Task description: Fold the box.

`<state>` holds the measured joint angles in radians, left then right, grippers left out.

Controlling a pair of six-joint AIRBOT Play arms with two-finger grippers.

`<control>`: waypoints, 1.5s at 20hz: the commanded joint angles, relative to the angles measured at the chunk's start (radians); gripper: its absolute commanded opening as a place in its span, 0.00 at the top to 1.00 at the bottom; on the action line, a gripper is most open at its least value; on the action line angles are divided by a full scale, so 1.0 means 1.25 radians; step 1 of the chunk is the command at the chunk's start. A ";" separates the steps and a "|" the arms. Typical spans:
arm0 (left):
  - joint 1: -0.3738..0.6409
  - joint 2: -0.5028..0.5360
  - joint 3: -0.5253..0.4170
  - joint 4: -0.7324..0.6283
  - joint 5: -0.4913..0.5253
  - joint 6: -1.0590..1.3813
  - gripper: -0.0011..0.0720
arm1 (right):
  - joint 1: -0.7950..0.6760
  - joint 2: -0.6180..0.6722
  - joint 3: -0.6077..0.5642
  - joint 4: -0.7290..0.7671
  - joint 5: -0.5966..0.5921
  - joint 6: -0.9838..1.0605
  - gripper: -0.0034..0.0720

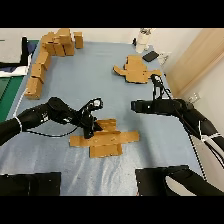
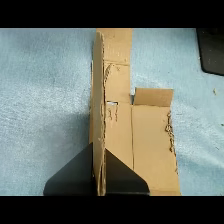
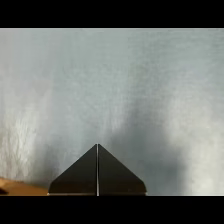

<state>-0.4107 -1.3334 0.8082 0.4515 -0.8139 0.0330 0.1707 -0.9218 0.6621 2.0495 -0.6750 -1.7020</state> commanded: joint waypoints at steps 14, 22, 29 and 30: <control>-0.001 -0.001 0.001 0.001 0.001 0.000 0.97 | 0.953 0.217 -0.170 -0.614 -0.164 0.350 0.25; -0.001 -0.001 0.001 0.001 0.000 0.000 0.97 | 0.995 0.005 -0.178 -0.833 -0.089 0.350 0.16; -0.001 -0.001 0.001 0.001 0.001 0.000 0.97 | 0.995 -0.023 -0.178 -0.899 -0.105 0.351 0.16; -0.001 -0.001 0.001 0.001 -0.001 0.000 0.97 | 0.995 -0.023 -0.178 -0.923 -0.112 0.366 0.16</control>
<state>-0.4118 -1.3334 0.8082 0.4522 -0.8135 0.0330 1.4128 -0.9371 0.4400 0.9684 -0.7994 -1.2636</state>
